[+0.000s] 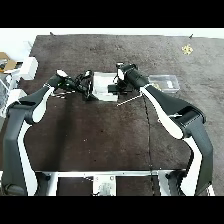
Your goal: Fold the box and place the chain.
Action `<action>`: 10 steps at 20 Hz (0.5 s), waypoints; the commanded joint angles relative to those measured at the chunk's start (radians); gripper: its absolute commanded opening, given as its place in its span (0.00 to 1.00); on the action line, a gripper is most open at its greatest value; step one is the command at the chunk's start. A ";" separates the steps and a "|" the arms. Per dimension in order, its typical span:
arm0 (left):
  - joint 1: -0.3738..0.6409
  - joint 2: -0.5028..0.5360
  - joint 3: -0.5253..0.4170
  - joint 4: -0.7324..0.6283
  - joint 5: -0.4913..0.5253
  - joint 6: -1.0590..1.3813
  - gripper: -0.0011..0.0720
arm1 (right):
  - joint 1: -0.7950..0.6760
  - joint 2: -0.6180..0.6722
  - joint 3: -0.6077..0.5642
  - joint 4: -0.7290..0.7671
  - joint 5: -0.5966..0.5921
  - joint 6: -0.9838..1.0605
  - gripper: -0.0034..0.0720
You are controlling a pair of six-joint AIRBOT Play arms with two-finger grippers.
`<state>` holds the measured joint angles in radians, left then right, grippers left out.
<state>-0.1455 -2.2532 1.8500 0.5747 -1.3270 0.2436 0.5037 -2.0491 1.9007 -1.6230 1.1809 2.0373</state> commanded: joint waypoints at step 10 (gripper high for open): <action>0.000 0.000 0.001 0.000 0.000 0.000 0.58 | 0.011 -0.009 0.001 -0.054 -0.014 0.128 0.32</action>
<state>-0.1455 -2.2532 1.8500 0.5743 -1.3262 0.2436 0.5140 -2.0575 1.9007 -1.6657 1.1656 2.1395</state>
